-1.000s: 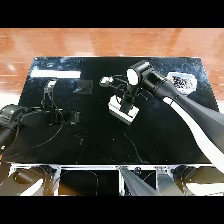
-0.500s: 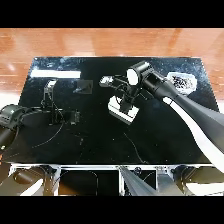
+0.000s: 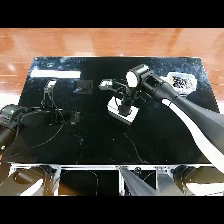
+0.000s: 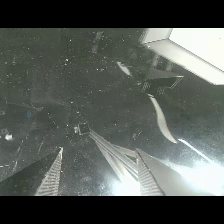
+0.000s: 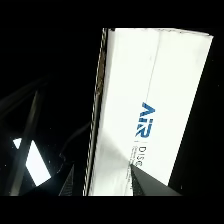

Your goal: Fold the box and place the chain.

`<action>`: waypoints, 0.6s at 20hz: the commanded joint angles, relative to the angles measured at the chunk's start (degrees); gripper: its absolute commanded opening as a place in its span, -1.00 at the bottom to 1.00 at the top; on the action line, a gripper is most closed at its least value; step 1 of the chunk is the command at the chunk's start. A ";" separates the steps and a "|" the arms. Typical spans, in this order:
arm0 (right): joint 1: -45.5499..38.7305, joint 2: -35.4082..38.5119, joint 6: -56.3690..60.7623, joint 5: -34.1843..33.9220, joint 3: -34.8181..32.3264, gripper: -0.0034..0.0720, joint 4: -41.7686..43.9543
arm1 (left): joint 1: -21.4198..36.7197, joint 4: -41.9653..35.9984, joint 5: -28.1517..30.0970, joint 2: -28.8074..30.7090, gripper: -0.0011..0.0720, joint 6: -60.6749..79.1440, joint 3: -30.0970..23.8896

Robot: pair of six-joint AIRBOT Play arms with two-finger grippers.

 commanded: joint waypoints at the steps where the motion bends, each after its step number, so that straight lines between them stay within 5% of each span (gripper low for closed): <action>1: -0.04 0.07 0.17 -0.02 -0.02 0.29 0.20 | -0.02 0.00 0.00 -0.02 0.55 0.02 -0.02; 12: -0.90 0.02 0.85 2.01 -0.09 0.29 2.25 | -0.04 -0.02 0.02 -0.02 0.55 0.00 -0.02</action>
